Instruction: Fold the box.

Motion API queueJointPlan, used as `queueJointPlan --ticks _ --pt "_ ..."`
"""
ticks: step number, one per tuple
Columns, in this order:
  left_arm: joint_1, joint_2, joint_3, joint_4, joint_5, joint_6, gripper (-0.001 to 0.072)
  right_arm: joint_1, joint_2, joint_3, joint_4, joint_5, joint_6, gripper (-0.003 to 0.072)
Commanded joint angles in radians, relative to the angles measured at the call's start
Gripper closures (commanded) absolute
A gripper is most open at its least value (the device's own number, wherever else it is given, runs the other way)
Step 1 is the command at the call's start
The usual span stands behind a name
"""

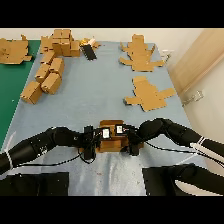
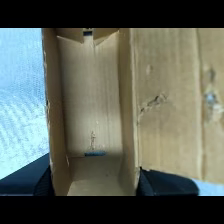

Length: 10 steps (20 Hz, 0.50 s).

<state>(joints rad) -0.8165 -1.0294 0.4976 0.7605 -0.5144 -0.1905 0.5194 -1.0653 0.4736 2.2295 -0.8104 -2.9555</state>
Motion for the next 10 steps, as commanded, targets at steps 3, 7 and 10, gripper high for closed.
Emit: queueJointPlan --ticks 3,7,10 --pt "-0.019 -0.007 0.0 -0.027 0.045 -0.004 0.0698 0.0 0.0 0.001 0.0 -0.002 0.0 0.0125" --pt "-0.019 -0.012 0.0 -0.033 0.041 -0.005 0.0324 0.0 0.0 0.001 0.0 -0.002 0.0 0.0125" --pt "-0.019 -0.012 0.0 -0.043 0.041 -0.005 0.0326 0.0 0.0 0.001 0.0 -0.002 0.0 0.0125"
